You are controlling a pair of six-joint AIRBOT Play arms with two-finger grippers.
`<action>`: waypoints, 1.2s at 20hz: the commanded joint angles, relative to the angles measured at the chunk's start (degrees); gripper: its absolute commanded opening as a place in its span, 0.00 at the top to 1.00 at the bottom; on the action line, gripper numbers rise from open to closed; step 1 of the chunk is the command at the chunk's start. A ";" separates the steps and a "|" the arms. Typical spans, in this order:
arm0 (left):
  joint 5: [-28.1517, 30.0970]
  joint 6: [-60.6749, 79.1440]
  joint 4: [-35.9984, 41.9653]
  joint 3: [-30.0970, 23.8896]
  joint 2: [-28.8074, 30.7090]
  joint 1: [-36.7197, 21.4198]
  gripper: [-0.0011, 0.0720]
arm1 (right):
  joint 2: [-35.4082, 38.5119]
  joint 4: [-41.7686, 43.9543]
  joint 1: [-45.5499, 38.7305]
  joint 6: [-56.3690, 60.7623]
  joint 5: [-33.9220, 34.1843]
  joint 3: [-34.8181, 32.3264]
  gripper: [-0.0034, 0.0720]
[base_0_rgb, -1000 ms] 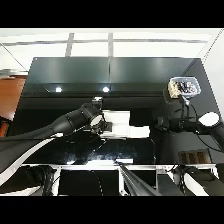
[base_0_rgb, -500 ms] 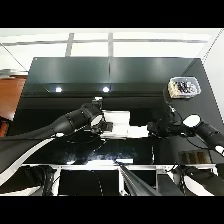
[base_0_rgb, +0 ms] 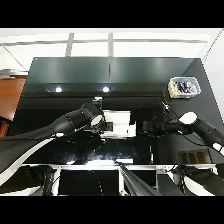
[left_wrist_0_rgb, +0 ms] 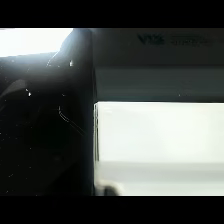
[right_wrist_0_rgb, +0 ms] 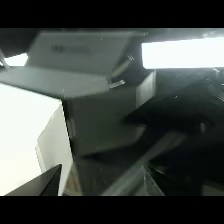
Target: Fold the box and place the chain.
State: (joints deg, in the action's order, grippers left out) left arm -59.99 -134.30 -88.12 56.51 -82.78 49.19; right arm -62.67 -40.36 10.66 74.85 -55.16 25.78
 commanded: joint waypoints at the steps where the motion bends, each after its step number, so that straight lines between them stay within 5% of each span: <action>1: -0.09 0.13 0.11 -0.02 -0.02 -0.02 0.94 | 0.02 2.97 0.17 -1.20 -4.96 2.16 0.13; 8: -0.09 0.13 0.09 -0.02 -0.02 -0.02 0.94 | 0.02 6.29 1.62 -1.09 -5.25 4.48 0.15; 11: -0.09 0.13 0.07 -0.02 -0.02 -0.02 0.94 | 0.02 6.21 6.40 0.76 -2.97 4.92 0.25; 13: -0.09 0.13 0.07 -0.02 -0.02 -0.04 0.94 | 0.02 6.29 8.98 3.15 -0.04 4.94 0.41; 24: -0.33 0.17 0.09 -0.02 -0.02 -0.02 0.94 | 0.02 -0.90 17.68 14.64 7.91 6.10 0.41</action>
State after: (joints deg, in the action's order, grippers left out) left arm -60.51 -134.26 -88.03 56.51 -82.78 49.19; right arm -62.67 -36.42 26.92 85.34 -48.71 31.09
